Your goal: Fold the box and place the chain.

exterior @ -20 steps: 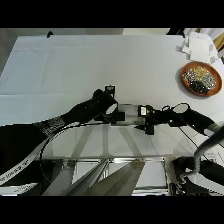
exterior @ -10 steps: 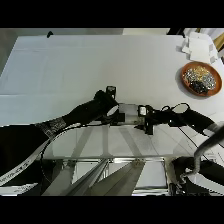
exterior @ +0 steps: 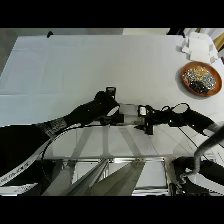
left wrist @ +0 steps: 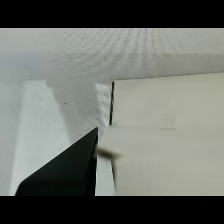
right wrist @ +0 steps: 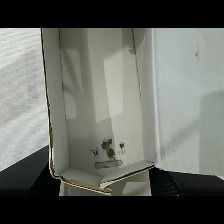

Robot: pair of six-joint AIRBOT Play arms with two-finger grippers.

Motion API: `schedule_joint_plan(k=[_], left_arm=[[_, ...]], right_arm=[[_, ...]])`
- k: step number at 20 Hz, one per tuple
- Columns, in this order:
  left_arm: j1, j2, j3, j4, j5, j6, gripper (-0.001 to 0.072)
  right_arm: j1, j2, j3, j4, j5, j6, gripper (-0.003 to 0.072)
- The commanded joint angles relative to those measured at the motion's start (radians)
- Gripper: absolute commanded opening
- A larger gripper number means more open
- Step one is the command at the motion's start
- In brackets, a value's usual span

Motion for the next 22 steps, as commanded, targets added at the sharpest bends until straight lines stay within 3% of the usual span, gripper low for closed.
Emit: schedule_joint_plan(k=[1, 2, 4, 10, 12, 14, 15, 19, 22], left_arm=[[-0.009, -0.021, 0.0, 0.011, 0.0, 0.0, 0.0203], [-0.013, -0.022, 0.0, 0.013, -0.001, 0.0, 0.0199], [-0.012, -0.02, 0.0, 0.013, -0.002, 0.0, 0.0045], [-0.011, -0.018, 0.0, 0.009, -0.017, 0.0, 0.0005], [-0.011, -0.016, 0.0, 0.006, -0.018, 0.004, 0.0035], [-0.009, -0.006, 0.0, 0.006, -0.018, 0.004, 0.0196], [-0.004, 0.005, 0.0, 0.006, -0.018, 0.004, 0.0231], [0.033, 0.075, 0.0, 0.016, -0.017, 0.01, 0.0232], [0.078, 0.153, 0.0, 0.021, -0.018, 0.145, 0.0231]], right_arm=[[0.0, 0.0, 0.0, 0.0, 0.001, 0.0, 0.0296], [0.0, 0.0, 0.0, 0.0, 0.001, 0.0, 0.0296], [0.0, 0.0, 0.0, 0.0, 0.0, 0.0, 0.0296], [0.0, 0.0, 0.0, 0.0, 0.0, 0.0, 0.0296], [0.0, 0.0, 0.0, 0.0, 0.0, 0.0, 0.0296], [0.0, 0.0, 0.0, 0.0, 0.0, 0.0, 0.0296], [0.0, 0.0, 0.0, 0.0, 0.001, 0.0, 0.0296], [0.0, 0.0, 0.0, 0.0, 0.0, 0.0, 0.0296], [0.0, 0.0, 0.0, 0.0, 0.0, 0.0, 0.0296]])
